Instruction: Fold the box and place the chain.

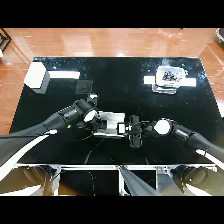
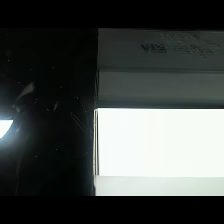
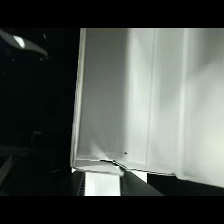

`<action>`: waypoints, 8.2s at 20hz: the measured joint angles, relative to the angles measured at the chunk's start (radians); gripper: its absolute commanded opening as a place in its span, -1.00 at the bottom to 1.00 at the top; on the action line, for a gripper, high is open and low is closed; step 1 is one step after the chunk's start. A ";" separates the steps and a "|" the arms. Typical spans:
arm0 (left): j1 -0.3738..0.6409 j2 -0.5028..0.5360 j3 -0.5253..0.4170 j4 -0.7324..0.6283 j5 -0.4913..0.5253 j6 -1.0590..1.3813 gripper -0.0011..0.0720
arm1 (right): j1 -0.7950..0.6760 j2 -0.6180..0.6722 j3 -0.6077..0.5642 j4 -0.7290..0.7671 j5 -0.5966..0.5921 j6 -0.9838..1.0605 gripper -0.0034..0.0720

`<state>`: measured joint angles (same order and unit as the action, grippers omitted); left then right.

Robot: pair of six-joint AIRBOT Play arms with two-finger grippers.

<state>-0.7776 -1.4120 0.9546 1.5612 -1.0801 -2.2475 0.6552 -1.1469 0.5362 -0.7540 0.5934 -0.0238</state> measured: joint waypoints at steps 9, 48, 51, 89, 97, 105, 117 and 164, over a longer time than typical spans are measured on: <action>0.000 0.000 0.000 0.000 -0.001 0.000 -0.91 | 0.012 -0.002 0.000 0.043 -0.046 0.006 -0.30; 0.000 -0.003 0.000 -0.006 0.004 -0.002 -0.91 | 0.056 -0.043 0.000 0.176 -0.134 0.110 0.05; 0.000 -0.003 0.000 -0.007 0.004 -0.002 -0.91 | 0.056 -0.043 0.000 0.178 -0.135 0.110 -0.36; 0.001 -0.003 -0.010 -0.022 0.014 0.003 -0.91 | -0.597 0.126 -0.246 0.156 0.284 1.455 -0.85; 0.001 -0.003 -0.010 -0.023 0.003 0.015 -0.91 | -0.439 -0.056 -0.116 0.283 0.276 1.378 0.70; 0.001 -0.003 -0.010 -0.026 -0.003 0.019 -0.91 | -0.417 -0.084 0.003 0.237 0.432 1.299 0.94; 0.001 -0.003 -0.010 -0.030 -0.019 0.019 -0.91 | -0.212 -0.086 0.111 0.200 0.367 1.426 0.94; 0.001 -0.003 -0.010 -0.030 0.026 0.019 -0.91 | 0.174 -0.208 0.413 -0.711 0.470 2.306 0.13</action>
<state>-0.7765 -1.4151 0.9451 1.5314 -1.0546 -2.2284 0.8295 -1.3548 0.9493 -1.4647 1.0637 2.2822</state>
